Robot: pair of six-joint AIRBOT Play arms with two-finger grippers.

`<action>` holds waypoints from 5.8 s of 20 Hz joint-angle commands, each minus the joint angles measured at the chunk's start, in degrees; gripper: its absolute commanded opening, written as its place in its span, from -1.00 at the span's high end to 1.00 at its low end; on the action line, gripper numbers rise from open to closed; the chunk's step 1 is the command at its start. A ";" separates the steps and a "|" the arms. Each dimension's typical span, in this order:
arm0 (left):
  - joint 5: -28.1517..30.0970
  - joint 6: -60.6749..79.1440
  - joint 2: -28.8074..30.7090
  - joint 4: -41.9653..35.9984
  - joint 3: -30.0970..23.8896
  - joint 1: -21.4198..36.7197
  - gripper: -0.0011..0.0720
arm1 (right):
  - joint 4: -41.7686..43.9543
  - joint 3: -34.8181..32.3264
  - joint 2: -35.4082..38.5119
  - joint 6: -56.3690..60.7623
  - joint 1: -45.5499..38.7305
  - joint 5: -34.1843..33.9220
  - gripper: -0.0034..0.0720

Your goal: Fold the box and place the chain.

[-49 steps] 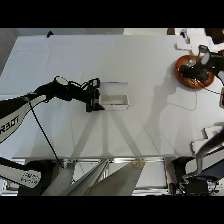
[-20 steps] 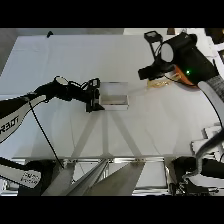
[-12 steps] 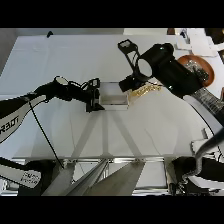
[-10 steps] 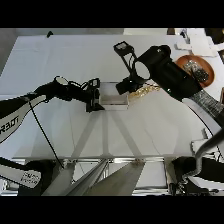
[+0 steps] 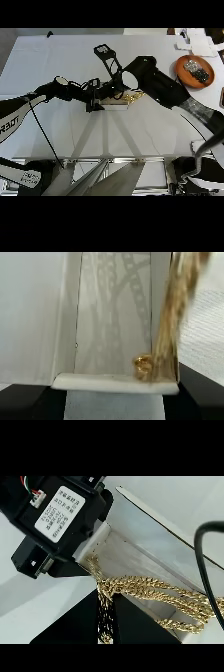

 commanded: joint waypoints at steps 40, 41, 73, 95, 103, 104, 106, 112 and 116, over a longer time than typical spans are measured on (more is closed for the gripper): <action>0.00 0.02 0.04 0.00 0.00 0.04 0.40 | 0.61 -11.54 -7.54 1.33 -25.03 1.25 -0.67; 0.02 0.02 0.04 0.00 0.00 0.04 0.40 | 0.55 -11.54 -8.35 3.30 -24.63 0.63 -0.67; 0.02 0.02 0.04 0.00 0.00 0.04 0.40 | 0.46 -11.54 9.70 -10.75 -19.43 3.74 0.87; 0.02 0.02 0.04 0.00 0.00 0.04 0.40 | 5.18 -11.52 0.26 -9.62 -3.02 -14.14 0.87; 0.00 0.04 0.04 0.00 0.00 0.04 0.40 | 5.03 -11.52 4.85 -15.28 -4.15 -10.58 0.38; 0.02 0.04 0.04 0.00 0.00 0.04 0.40 | 5.03 -11.52 6.01 -17.05 -5.09 -9.22 0.38; 0.02 0.02 0.04 0.00 0.00 0.04 0.40 | 5.07 -11.54 8.09 -22.71 -8.52 -6.99 0.38; 0.00 0.02 0.04 0.00 0.00 0.04 0.40 | 14.93 -16.06 9.05 -54.88 -23.80 0.00 0.38; 0.00 0.02 0.04 0.00 0.00 0.04 0.40 | 24.13 -20.76 5.84 -77.11 -30.14 0.04 0.38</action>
